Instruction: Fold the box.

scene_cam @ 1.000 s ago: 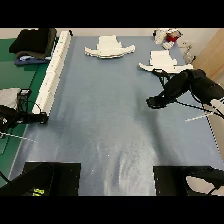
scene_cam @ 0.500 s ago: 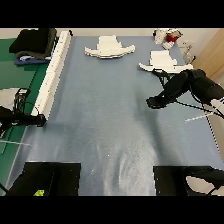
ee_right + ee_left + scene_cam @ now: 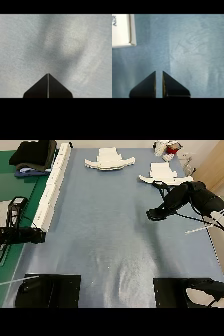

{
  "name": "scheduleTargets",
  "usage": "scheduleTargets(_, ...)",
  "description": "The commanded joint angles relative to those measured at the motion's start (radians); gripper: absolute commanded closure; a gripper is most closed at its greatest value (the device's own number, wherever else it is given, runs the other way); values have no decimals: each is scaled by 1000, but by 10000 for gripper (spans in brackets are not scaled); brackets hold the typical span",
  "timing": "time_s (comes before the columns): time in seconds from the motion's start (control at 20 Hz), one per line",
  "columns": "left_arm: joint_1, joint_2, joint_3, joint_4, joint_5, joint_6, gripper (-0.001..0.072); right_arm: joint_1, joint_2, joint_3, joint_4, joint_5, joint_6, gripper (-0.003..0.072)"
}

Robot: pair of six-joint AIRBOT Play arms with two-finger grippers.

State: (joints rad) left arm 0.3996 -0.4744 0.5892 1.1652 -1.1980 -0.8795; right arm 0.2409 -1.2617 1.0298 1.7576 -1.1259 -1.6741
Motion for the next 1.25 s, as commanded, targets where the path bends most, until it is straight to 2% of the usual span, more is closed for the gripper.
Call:
scheduleTargets(0.0, -170, 23, 88, -32, -46, -84, 699, 0, 0, 1, 0, 0, 0, 671)
scheduleTargets(0.15, -348, -153, 236, -33, -14, -145, 697, 0, 0, 1, 0, 0, 0, 671)
scheduleTargets(0.35, -566, -462, 434, -43, -14, -219, 697, 0, 0, 1, 0, 0, 0, 671)
scheduleTargets(0.55, -676, -657, 511, -45, 6, -240, 698, 0, 0, 1, 0, 0, 0, 670)
scheduleTargets(0.7, -679, -710, 512, -43, 63, -263, 698, 0, 0, 1, 0, 0, 0, 671)
scheduleTargets(1.2, -679, -713, 512, -44, 63, -262, 697, 0, 0, 1, 0, 0, 0, 670)
